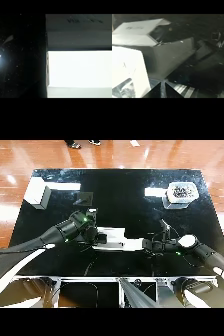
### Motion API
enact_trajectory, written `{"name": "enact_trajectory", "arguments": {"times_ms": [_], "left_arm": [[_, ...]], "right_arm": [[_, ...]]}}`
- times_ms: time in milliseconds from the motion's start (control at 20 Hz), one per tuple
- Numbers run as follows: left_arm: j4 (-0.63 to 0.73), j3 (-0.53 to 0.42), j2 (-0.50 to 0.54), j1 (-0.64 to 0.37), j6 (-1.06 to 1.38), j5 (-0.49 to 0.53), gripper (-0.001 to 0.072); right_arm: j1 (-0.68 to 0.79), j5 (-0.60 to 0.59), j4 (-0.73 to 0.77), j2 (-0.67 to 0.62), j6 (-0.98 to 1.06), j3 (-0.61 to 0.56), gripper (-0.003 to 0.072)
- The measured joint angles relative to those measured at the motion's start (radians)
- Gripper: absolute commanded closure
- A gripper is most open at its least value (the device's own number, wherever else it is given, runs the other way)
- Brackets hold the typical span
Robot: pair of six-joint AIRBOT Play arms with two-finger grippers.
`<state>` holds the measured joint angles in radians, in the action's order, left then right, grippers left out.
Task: Fold the box and place the chain.
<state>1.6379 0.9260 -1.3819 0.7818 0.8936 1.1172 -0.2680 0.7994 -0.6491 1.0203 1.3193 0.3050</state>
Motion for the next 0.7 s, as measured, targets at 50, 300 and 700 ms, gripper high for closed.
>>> {"name": "enact_trajectory", "arguments": {"times_ms": [50, 300, 700], "left_arm": [[0.001, 0.000, 0.000, 0.000, 0.000, 0.000, 0.0686], [0.004, 0.000, 0.000, 0.000, -0.002, 0.000, 0.0686], [0.017, 0.000, 0.000, 0.000, 0.001, 0.002, 0.0686]], "right_arm": [[-0.012, -0.009, 0.009, 0.002, -0.005, 0.005, 0.0624], [-0.043, -0.037, 0.044, 0.006, -0.026, 0.039, 0.0623], [-0.051, 0.006, 0.061, 0.006, -0.111, 0.070, 0.0622]]}}
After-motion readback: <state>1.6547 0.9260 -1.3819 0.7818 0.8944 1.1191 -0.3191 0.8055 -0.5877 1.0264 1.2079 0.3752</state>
